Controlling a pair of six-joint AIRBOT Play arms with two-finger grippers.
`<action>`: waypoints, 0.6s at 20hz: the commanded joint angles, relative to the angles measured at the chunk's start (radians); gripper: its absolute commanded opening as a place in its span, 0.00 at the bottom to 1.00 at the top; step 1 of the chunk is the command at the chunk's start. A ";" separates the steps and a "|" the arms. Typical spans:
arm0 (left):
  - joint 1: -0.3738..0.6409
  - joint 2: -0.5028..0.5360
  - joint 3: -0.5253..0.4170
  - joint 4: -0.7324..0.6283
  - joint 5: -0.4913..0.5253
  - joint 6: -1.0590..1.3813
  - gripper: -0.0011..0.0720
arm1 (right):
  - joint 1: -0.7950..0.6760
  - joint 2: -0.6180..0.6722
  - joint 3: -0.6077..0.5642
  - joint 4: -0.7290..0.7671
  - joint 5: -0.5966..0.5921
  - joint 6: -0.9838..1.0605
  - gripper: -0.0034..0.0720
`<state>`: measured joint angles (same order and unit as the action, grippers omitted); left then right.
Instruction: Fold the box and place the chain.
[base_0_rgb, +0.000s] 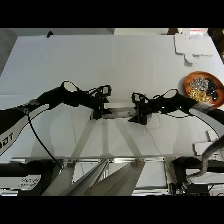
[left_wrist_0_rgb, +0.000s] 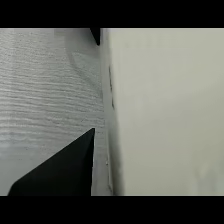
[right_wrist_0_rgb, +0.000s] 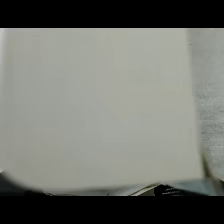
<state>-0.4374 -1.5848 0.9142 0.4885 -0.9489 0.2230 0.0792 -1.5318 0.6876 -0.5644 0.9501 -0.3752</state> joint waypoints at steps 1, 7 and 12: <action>0.002 0.016 0.000 -0.002 0.002 -0.003 0.41 | 0.001 0.000 -0.001 0.000 0.001 0.000 0.65; 0.027 0.157 0.000 0.076 0.001 -0.060 0.57 | 0.001 0.000 -0.001 0.000 0.001 0.000 0.65; 0.157 0.281 0.000 0.283 -0.042 -0.257 0.57 | 0.001 0.000 -0.001 0.000 0.001 0.000 0.65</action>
